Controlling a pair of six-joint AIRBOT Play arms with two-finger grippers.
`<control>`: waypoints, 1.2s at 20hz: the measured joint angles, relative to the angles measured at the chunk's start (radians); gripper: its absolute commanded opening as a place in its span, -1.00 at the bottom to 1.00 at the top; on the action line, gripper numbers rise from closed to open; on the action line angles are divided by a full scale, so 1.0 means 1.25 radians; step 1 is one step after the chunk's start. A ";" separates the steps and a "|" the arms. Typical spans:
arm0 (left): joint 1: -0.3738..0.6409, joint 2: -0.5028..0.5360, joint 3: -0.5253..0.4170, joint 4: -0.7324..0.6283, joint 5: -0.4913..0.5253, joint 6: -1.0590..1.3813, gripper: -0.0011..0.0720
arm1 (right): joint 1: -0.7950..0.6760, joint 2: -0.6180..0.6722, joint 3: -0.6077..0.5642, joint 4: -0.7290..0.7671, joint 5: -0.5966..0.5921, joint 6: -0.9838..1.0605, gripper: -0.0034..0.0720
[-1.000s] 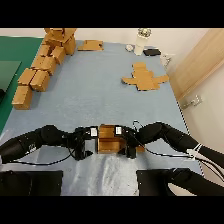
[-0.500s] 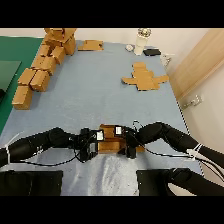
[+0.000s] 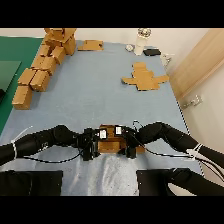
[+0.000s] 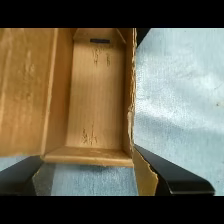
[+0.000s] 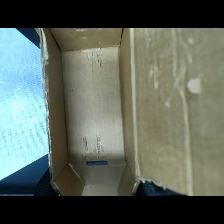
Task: Fold the box.
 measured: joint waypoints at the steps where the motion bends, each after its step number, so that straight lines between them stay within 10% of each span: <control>1: 0.000 -0.002 0.000 0.001 -0.001 0.002 0.94 | 0.000 0.000 0.000 0.000 0.000 0.000 0.52; 24: 0.008 -0.052 0.034 0.013 -0.034 0.015 0.93 | 0.000 0.000 0.000 0.000 0.000 0.000 0.52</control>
